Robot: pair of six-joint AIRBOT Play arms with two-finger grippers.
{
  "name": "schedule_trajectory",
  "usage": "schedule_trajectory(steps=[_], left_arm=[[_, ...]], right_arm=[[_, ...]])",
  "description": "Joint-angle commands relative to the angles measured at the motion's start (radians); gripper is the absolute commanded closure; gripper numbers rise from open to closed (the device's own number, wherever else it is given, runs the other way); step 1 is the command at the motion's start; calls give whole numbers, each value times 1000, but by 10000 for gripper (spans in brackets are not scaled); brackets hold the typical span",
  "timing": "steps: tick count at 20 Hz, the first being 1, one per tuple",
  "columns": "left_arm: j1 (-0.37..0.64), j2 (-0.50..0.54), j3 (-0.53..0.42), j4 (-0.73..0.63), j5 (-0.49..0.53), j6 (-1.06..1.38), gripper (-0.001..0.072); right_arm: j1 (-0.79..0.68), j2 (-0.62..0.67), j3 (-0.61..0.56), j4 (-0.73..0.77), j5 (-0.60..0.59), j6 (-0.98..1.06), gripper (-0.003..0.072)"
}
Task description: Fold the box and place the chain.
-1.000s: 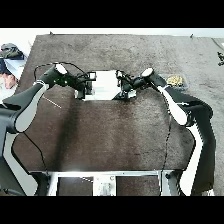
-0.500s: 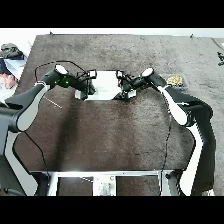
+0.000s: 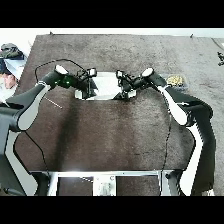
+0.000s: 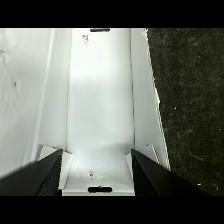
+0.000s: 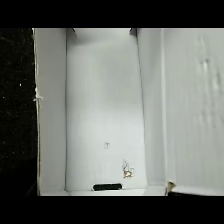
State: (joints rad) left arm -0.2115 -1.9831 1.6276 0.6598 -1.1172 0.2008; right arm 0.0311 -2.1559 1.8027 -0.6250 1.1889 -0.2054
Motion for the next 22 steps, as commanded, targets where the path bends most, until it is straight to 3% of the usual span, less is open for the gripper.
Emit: schedule_trajectory(steps=[1,2,4,6,9,14,18,22], left_arm=[[0,-1,0,20,-12,-34,230],[0,-1,0,42,-19,-52,304],[8,-1,0,111,-28,-90,558],[29,0,0,137,-54,-119,666],[62,6,9,133,-112,-159,697],[79,94,9,120,-111,-300,702],[132,190,-2,126,-31,-655,703],[237,235,-43,122,-79,-893,702]], right_arm=[[1,0,0,1,0,0,414],[1,0,0,1,0,0,415],[1,0,0,1,0,0,415],[1,0,0,1,0,0,415],[1,0,0,1,1,0,414],[1,0,0,1,0,0,415],[1,0,0,1,0,0,415],[1,0,0,1,1,0,414]])
